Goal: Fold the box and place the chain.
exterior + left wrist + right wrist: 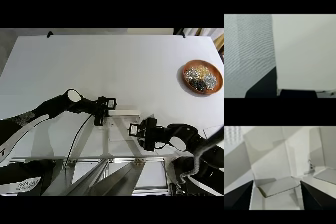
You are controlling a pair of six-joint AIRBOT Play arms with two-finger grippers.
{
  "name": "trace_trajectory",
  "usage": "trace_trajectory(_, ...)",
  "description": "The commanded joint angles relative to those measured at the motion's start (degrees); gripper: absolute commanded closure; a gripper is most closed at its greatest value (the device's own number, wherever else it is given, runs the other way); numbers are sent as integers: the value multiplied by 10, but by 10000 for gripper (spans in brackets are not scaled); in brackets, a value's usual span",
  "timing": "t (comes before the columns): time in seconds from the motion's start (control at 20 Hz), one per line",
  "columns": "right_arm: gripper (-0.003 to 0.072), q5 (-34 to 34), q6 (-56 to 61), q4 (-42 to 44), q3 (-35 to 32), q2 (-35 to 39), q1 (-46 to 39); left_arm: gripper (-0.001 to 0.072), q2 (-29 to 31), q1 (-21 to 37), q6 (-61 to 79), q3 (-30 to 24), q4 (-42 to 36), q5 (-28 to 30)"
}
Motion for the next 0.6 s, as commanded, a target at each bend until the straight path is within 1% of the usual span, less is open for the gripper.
trace_trajectory(0.0, 42, -7, 2, 2, -12, 0, 24, 698, 0, 0, 0, 0, 0, 0)
trace_trajectory(0.15, 42, -9, 2, 3, -19, 0, 24, 698, 0, 0, 0, 0, 0, 0)
trace_trajectory(0.35, 43, -43, 2, 3, -18, 0, 24, 698, 0, 0, 0, 0, 0, 0)
trace_trajectory(0.55, 42, -29, 2, 3, -18, 14, 24, 698, 0, 0, 0, 0, 0, 0)
